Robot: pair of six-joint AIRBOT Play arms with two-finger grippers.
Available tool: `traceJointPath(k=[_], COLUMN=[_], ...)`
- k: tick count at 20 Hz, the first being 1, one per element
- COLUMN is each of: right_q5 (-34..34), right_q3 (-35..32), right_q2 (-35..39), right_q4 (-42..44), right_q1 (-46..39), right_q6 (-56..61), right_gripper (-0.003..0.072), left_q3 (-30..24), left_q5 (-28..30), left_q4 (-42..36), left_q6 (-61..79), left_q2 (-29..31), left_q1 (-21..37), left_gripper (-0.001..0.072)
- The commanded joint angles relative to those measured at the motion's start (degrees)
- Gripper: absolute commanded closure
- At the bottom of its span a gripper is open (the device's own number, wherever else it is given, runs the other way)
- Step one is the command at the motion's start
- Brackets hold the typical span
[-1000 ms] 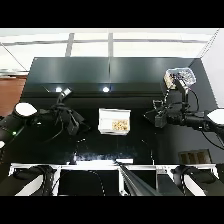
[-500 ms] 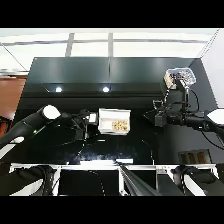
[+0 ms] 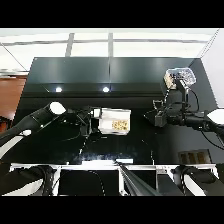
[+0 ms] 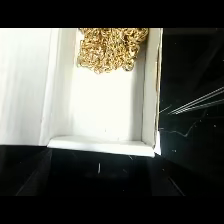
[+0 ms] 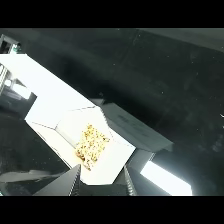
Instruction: Fold the box and place the chain.
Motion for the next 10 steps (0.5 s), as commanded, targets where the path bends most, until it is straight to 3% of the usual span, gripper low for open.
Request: traceJointPath(k=[1, 10], right_q5=[0.02, 0.09], right_q3=[0.0, 0.0], right_q2=[0.04, 0.04], right_q4=[-0.04, -0.02], right_q1=[0.07, 0.11], right_q6=[0.0, 0.0], right_gripper=[0.0366, 0.0366], left_q3=[0.7, 0.74], left_q5=[-3.8, -3.3], left_q4=[-0.83, -2.69], left_q6=[1.57, 2.14], left_q2=[-1.14, -2.38], left_q1=[0.2, 0.15], left_gripper=[0.0003, 0.0002])
